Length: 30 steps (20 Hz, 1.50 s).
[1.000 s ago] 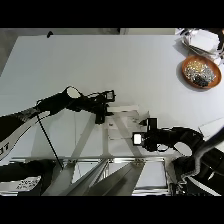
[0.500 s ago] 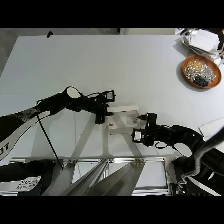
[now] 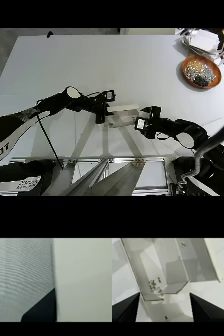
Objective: Fold the box and place the chain.
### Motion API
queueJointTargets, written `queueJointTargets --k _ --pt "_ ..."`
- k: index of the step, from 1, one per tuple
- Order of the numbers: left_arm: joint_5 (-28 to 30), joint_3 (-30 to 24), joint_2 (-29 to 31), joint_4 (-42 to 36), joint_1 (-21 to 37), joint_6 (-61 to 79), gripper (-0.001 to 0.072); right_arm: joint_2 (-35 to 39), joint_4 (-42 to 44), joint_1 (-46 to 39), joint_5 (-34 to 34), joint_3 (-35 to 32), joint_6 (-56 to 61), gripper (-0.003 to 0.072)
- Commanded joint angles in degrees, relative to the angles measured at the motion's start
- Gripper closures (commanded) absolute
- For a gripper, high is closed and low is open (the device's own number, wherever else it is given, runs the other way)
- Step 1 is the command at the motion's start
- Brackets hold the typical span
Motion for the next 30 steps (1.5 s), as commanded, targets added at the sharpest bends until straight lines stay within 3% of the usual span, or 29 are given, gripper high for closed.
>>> queueJointTargets --k 1,6,11,17,21,30 --pt "-0.2 0.0 0.0 0.0 0.0 0.0 0.0696 -3.5 8.5 -1.4 1.2 0.6 -8.8 -0.0004" --pt "-0.1 0.0 0.0 0.0 0.0 0.0 0.0696 -5.4 13.1 -1.9 1.7 1.7 -11.9 -0.0005" --pt "-0.1 0.0 0.0 0.0 0.0 0.0 0.0696 -5.6 21.0 -9.7 9.6 1.8 -21.6 -0.0005" --pt "-0.1 0.0 0.0 0.0 0.0 0.0 0.0696 -7.5 31.1 -15.1 12.0 1.8 -33.3 -0.0006" --pt "-0.1 0.0 0.0 0.0 0.0 0.0 0.0696 -11.0 32.9 -15.7 12.2 2.4 -35.8 -0.0006" --pt "-0.2 0.0 0.0 0.0 0.0 0.0 0.0696 -11.6 32.4 -15.7 13.4 6.1 -38.9 -0.0006"
